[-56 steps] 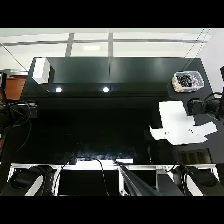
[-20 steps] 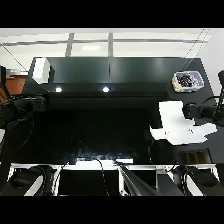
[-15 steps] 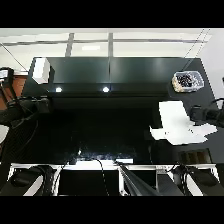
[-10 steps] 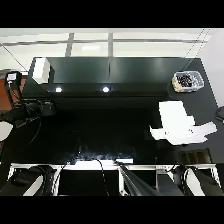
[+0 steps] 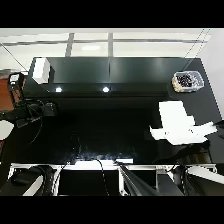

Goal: Fold the box and place the chain.

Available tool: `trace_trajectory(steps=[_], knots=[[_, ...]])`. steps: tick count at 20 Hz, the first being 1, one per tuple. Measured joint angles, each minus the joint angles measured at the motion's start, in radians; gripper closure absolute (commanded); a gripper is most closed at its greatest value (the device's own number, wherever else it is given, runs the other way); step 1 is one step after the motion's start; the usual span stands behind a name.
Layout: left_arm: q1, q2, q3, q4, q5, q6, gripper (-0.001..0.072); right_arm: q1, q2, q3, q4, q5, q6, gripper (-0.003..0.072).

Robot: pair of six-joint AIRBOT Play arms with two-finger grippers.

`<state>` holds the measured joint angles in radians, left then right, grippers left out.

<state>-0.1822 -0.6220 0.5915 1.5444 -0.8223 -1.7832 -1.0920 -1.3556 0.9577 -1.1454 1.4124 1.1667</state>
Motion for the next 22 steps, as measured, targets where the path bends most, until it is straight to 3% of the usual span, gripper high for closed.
trace_trajectory(steps=[5, 6, 13, 14, 16, 18, 20, 21, 22], knots=[[0.000, -0.002, 0.000, -0.031, 0.000, 0.000, -0.0011, 0.046, -0.204, 0.138, 0.030, 0.137, -0.110, 0.0005], [0.000, -0.004, 0.000, -0.040, 0.000, 0.000, -0.0011, 0.066, -0.232, 0.155, 0.021, 0.154, -0.118, 0.0110], [0.000, -0.009, 0.000, -0.084, 0.005, -0.001, -0.0011, 0.150, -0.327, 0.197, -0.017, 0.220, -0.143, 0.0122], [0.000, -0.009, 0.000, -0.085, 0.005, -0.001, -0.0011, 0.153, -0.330, 0.198, -0.021, 0.224, -0.143, 0.0254], [0.000, -0.009, 0.000, -0.088, 0.004, -0.001, -0.0011, 0.156, -0.335, 0.199, -0.025, 0.226, -0.152, 0.0290], [0.000, -0.009, 0.000, -0.090, 0.003, -0.001, -0.0011, 0.159, -0.337, 0.200, -0.013, 0.234, -0.170, 0.0462], [0.000, -0.009, 0.000, -0.091, 0.001, -0.001, -0.0010, 0.161, -0.339, 0.200, 0.004, 0.245, -0.188, 0.0464], [0.000, -0.009, 0.000, -0.091, 0.000, -0.001, -0.0011, 0.161, -0.339, 0.200, 0.013, 0.251, -0.198, 0.0581], [0.000, -0.009, 0.000, -0.092, 0.000, -0.001, -0.0011, 0.161, -0.339, 0.200, 0.018, 0.256, -0.204, 0.0637]])
